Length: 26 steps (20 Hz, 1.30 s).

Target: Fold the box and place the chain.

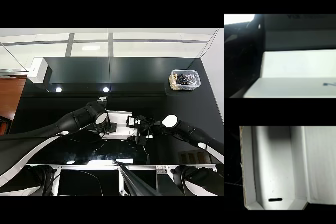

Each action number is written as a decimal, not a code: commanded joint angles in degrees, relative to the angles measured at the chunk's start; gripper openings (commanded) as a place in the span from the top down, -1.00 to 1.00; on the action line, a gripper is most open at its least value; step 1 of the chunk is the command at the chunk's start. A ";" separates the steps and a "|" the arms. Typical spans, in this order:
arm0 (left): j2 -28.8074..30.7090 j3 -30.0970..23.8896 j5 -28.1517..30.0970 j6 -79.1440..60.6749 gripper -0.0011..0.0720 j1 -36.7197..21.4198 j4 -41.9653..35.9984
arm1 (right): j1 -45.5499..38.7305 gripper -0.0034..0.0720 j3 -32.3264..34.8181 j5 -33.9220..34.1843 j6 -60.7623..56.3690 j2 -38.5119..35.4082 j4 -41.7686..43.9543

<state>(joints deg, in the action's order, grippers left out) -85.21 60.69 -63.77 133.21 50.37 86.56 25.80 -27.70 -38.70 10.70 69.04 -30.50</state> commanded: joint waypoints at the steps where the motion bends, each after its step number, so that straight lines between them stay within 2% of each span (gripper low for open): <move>1: -0.13 0.04 0.70 -0.02 0.20 0.02 -0.98 | 0.02 -0.33 0.02 -0.02 0.00 -0.02 0.02; 9: -0.57 0.04 0.72 0.17 0.21 0.00 -2.01 | 0.02 -0.33 0.02 -0.02 -0.02 -0.02 0.02; 10: -0.57 0.04 0.74 0.17 0.27 0.00 -1.99 | 0.02 -0.33 0.02 -0.02 -0.02 -0.02 0.02; 11: -0.57 0.04 0.76 0.17 0.54 0.00 -1.99 | 0.02 -0.33 0.02 -0.02 -0.02 -0.02 0.02; 13: -0.57 0.04 1.57 0.17 0.88 0.00 -2.01 | 0.02 -0.33 0.02 -0.02 -0.02 -0.02 0.02; 15: -0.57 0.07 2.01 0.15 0.90 0.00 -2.03 | 0.02 -0.33 0.02 -0.02 -0.02 -0.02 0.02; 17: -0.55 0.07 1.84 0.17 0.88 0.00 -2.08 | 0.02 -0.33 0.02 -0.02 -0.02 -0.02 0.02; 18: -0.55 0.11 1.81 0.17 0.70 0.00 -2.62 | 0.02 -0.33 0.02 -0.02 -0.02 -0.02 0.02; 19: -0.55 0.15 1.84 0.28 0.32 -0.02 -2.86 | 0.02 -0.33 0.02 -0.02 -0.02 -0.02 0.02; 20: -0.55 0.17 1.84 0.87 0.15 -0.04 -2.86 | 0.02 -0.33 0.02 -0.02 -0.02 -0.02 0.02; 24: -0.55 0.17 1.84 0.92 0.18 -0.11 -2.84 | 0.02 -0.33 0.02 -0.02 -0.02 -0.02 0.02; 25: -0.55 0.17 1.84 0.92 0.34 -0.11 -2.86 | 0.02 -0.33 0.02 -0.02 -0.02 -0.02 0.02; 26: -0.55 0.17 1.84 0.87 0.79 -0.11 -2.84 | 0.02 -0.33 0.02 -0.02 -0.02 -0.02 0.02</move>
